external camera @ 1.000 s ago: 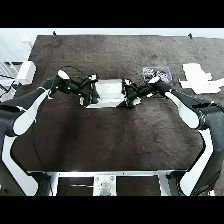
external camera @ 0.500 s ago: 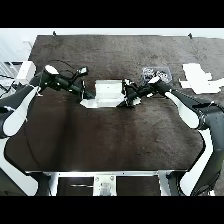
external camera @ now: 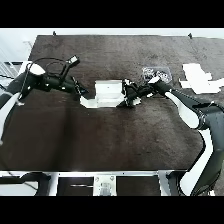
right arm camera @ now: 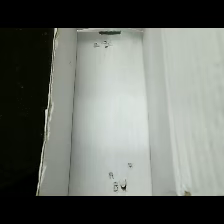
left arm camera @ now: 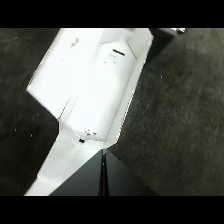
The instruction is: Fold the box and place the chain.
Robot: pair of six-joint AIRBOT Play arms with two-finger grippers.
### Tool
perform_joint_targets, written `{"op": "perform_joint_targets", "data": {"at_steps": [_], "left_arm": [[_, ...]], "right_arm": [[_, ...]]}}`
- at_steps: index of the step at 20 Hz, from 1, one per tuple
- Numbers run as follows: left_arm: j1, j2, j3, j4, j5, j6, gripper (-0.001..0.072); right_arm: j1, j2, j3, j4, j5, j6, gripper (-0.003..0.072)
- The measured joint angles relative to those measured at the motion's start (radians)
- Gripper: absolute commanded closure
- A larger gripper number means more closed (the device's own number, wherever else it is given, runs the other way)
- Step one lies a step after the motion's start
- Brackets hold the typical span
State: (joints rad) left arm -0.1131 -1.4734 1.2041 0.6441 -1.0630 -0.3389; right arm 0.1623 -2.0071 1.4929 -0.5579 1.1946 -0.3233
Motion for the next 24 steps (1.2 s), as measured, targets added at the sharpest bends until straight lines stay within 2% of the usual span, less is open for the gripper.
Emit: {"op": "perform_joint_targets", "data": {"at_steps": [3, 8, 17, 24], "left_arm": [[0.000, 0.062, -0.074, 0.001, 0.066, -0.162, 0.0696], [0.023, 0.087, -0.124, 0.002, 0.101, -0.376, 0.0696], [0.204, 0.088, -0.158, -0.005, 0.010, -0.568, 0.0694], [0.231, 0.010, -0.159, 0.005, -0.045, -0.714, 0.0693]], "right_arm": [[0.000, 0.000, 0.000, 0.000, 0.000, 0.000, 0.0098], [0.000, 0.000, 0.000, 0.000, 0.000, 0.000, 0.0098], [0.000, 0.000, 0.000, 0.000, 0.000, 0.000, 0.0098], [0.000, 0.000, 0.000, 0.000, 0.000, 0.000, 0.0098]]}}
